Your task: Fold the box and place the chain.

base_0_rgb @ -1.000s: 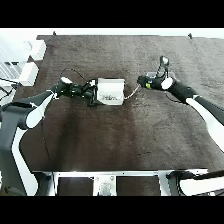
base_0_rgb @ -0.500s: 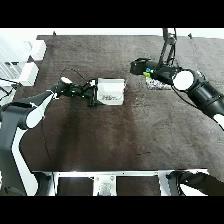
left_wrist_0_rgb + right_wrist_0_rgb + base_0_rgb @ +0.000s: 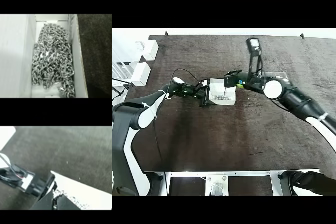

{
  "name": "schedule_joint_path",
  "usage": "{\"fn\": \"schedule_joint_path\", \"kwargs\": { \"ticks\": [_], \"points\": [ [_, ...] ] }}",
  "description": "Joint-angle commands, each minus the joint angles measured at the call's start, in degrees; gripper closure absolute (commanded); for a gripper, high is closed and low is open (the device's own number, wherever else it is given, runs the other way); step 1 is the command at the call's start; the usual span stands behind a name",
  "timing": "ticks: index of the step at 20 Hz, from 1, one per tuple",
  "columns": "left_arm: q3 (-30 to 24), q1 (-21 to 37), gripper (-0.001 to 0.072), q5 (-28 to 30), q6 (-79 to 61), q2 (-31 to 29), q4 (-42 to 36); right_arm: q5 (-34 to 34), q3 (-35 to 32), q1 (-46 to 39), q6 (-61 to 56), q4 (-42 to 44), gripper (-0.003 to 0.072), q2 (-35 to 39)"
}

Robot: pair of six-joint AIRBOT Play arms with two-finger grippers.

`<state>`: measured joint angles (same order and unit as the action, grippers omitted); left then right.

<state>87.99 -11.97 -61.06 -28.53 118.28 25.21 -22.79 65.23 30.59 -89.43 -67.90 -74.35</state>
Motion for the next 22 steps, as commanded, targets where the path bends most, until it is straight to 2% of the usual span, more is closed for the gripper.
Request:
{"fn": "schedule_joint_path", "kwargs": {
  "ticks": [1, 6, 8, 9, 11, 12, 17, 18, 19, 21, 22],
  "points": [
    [0.00, 0.00, 0.0400, 0.00, 0.00, 0.02, 0.00, 0.63, -0.35, 0.50, -0.04, 1.29, 0.0673, -6.34],
    [0.00, 0.00, 0.0400, 0.02, 0.00, 0.02, 0.00, 0.90, -0.55, 0.50, -0.04, 1.29, 0.0672, -12.76],
    [0.00, 0.00, 0.0400, 0.02, 0.00, 0.02, 0.00, 0.90, -0.35, -0.04, -0.04, 1.25, 0.0669, -12.50],
    [0.00, 0.00, 0.0400, 0.02, 0.00, 0.02, 0.00, 0.79, -0.24, -0.28, -0.04, 1.25, 0.0635, -11.61],
    [0.00, 0.00, 0.0400, 0.02, 0.00, 0.02, 0.00, 0.81, -0.24, -0.92, 1.16, 0.76, 0.0216, -8.50],
    [0.00, 0.00, 0.0400, 0.02, 0.00, 0.02, 0.00, 0.61, -0.26, -1.27, 3.10, 0.74, 0.0171, -6.75],
    [0.00, 0.00, 0.0400, 0.02, 0.00, 0.02, 0.00, -1.62, -0.28, -4.11, 9.44, -5.05, 0.0172, 4.55],
    [0.00, 0.00, 0.0400, 0.00, 0.00, 0.02, 0.00, -2.69, -0.39, -5.20, 11.08, -7.98, 0.0222, 7.21],
    [0.00, 0.00, 0.0400, 0.02, 0.00, 0.02, 0.00, -2.64, -0.68, -7.02, 12.20, -10.16, 0.0352, 9.29],
    [0.00, 0.00, 0.0400, 0.00, 0.00, 0.02, 0.00, -2.60, -0.68, -12.24, 15.72, -9.38, 0.0424, 10.43],
    [0.00, 0.00, 0.0400, 0.02, 0.00, 0.02, 0.00, -2.67, -0.70, -14.82, 19.19, -5.84, 0.0425, 9.97]
  ]
}}
